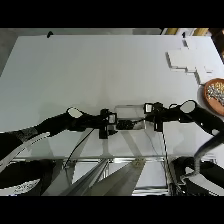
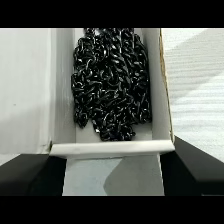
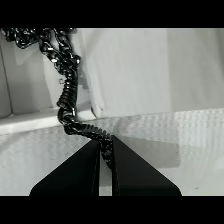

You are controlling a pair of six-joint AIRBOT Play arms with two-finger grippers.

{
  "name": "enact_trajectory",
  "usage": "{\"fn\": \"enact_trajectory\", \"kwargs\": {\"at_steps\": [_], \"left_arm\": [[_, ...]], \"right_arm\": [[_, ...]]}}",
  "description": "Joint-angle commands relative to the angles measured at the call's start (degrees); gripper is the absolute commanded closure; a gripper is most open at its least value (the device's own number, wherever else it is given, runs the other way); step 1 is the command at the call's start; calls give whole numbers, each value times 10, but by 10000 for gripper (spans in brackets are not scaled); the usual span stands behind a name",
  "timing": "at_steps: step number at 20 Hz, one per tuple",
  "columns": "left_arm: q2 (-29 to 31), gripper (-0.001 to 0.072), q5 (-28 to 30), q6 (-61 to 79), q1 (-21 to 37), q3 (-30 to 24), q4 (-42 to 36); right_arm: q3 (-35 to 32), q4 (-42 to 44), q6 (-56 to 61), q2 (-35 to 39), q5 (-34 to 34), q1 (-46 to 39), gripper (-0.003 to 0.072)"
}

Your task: Fold the box and place the chain.

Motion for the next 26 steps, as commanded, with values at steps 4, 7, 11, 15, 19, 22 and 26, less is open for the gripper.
{"fn": "enact_trajectory", "kwargs": {"at_steps": [4, 7, 11, 15, 19, 22, 26], "left_arm": [[0, 659, 0, 0, 0, 0, 0], [0, 659, 0, 0, 0, 0, 0], [0, 659, 0, 0, 0, 0, 0], [0, 659, 0, 0, 0, 0, 0], [0, 659, 0, 0, 0, 0, 0], [0, 659, 0, 0, 0, 0, 0], [0, 659, 0, 0, 0, 0, 0]], "right_arm": [[0, -190, 247, 49, 28, 3, 666], [0, -188, 258, 121, 56, 3, 665], [0, -78, 258, 217, 80, 3, 665], [0, 105, 257, 256, 122, 3, 665], [0, 238, 256, 256, 142, 3, 665], [0, 300, 235, 256, 137, 25, 665], [0, 312, 186, 255, 77, 103, 665]]}}
